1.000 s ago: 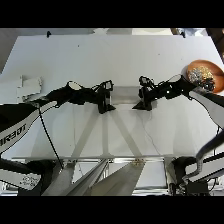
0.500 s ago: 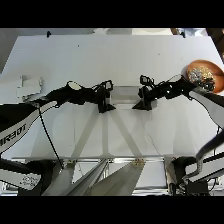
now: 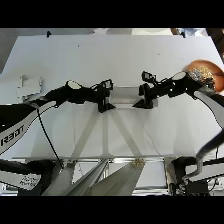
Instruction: Fold the box and place the chain.
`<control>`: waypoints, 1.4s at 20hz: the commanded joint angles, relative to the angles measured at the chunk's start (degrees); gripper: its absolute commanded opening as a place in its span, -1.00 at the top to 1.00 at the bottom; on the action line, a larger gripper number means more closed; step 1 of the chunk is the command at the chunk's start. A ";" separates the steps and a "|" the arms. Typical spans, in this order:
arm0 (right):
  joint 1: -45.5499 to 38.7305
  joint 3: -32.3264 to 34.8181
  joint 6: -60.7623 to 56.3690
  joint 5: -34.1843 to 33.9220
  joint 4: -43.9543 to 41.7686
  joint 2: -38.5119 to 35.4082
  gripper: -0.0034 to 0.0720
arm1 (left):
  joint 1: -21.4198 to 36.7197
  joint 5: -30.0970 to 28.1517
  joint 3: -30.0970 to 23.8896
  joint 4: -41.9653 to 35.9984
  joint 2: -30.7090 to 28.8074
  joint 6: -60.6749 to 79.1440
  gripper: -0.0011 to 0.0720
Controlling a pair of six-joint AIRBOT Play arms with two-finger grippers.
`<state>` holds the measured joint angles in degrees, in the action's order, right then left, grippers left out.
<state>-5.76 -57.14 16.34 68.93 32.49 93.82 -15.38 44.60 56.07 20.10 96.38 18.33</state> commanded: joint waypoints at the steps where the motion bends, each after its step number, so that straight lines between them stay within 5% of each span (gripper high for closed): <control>1: -2.10 -0.02 -2.25 -0.74 0.79 -3.56 -0.71 | 0.04 0.63 0.04 6.16 -1.97 0.00 0.32; 6: -5.70 -0.02 -3.87 0.85 1.38 -7.80 -0.65 | 0.04 0.92 0.04 9.16 -2.40 -2.12 0.32; 10: -5.11 -0.02 -9.73 7.61 3.63 -9.22 -0.34 | 0.04 0.76 0.04 9.18 -2.38 -2.08 0.32; 11: -4.87 -0.02 -11.61 9.68 3.69 -9.40 0.12 | 0.04 0.76 0.04 9.16 -2.38 -2.08 0.32; 12: -4.52 -0.02 -11.87 12.20 3.48 -9.42 0.78 | 0.04 0.83 0.04 9.14 -2.38 -2.08 0.32; 13: -3.82 -0.02 -11.89 14.16 3.41 -9.42 0.87 | 0.04 0.87 0.04 9.14 -2.38 -2.10 0.32; 17: 1.86 -0.02 -12.04 8.00 0.94 -9.40 0.88 | 0.02 0.87 0.04 9.11 -2.38 -2.10 0.32; 23: 8.59 -0.02 -23.71 -25.53 -5.84 -9.40 0.89 | 0.02 0.85 0.04 9.14 -2.21 -2.12 0.32; 28: 8.44 -0.02 -33.51 -23.30 8.26 -7.93 0.89 | 0.02 0.83 0.04 9.14 -2.21 -3.50 0.33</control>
<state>2.24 -57.12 -9.30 47.75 33.50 84.97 -15.33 45.45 56.10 29.23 94.15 16.01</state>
